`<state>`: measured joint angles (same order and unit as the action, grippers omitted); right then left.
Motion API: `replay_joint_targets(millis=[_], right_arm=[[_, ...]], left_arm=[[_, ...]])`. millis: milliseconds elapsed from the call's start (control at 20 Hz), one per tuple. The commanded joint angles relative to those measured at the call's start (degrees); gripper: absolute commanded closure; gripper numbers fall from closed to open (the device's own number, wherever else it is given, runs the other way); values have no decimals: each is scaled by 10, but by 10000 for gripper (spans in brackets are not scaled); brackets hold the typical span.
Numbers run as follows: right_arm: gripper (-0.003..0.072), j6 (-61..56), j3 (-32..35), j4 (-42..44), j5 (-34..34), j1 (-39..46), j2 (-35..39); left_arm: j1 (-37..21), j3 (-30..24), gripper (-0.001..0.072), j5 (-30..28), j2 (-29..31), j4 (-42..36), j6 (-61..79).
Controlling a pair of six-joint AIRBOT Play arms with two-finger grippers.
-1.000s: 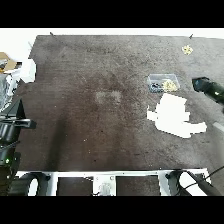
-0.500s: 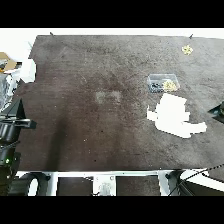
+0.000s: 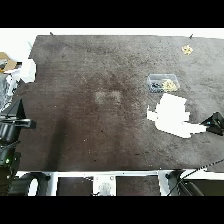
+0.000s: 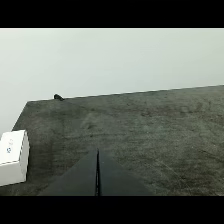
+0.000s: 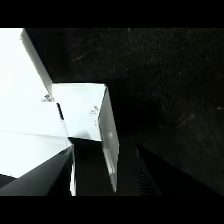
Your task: Fold the box and place the chain.
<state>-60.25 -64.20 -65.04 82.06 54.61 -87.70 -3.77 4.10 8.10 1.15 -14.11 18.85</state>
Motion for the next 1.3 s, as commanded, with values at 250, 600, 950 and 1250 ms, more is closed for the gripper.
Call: replay_joint_targets(millis=[250,600,950,1250], right_arm=[[429,62,8,51,21,0,-79],[686,131,40,118,20,1,-114],[687,175,76,128,120,-17,-69],[687,221,190,267,53,-173,-19]], left_arm=[[0,1,699,0,0,0,0],[0,1,699,0,0,0,0],[0,0,699,0,0,0,0],[0,1,699,0,0,0,0]])
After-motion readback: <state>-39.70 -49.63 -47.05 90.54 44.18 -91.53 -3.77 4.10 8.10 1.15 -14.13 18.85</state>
